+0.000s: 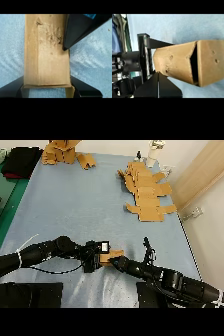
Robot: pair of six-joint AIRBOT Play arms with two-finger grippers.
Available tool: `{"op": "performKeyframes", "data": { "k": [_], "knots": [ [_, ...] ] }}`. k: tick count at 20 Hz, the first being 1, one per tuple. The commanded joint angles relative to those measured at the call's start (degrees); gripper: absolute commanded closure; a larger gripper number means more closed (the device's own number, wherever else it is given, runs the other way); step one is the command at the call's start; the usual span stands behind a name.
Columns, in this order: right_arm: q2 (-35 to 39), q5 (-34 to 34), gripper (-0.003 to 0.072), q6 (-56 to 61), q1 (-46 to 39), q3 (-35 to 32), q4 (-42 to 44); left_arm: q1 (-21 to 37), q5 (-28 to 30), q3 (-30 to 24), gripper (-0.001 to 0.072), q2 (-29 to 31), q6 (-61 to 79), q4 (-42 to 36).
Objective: Fold the box.
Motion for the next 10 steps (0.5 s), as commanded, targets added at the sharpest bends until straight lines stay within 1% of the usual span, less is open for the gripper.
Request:
{"op": "performKeyframes", "data": {
  "k": [1,10],
  "knots": [
    [-2.0,2.2,0.0682,0.5,-0.5,-0.1,-0.2,0.0,0.0,0.0,0.0244,0.0,0.0,0.0],
    [-7.6,2.1,0.0682,0.7,-0.5,-0.1,-0.2,0.0,0.0,0.0,0.0244,0.0,0.0,0.0]
  ]
}}
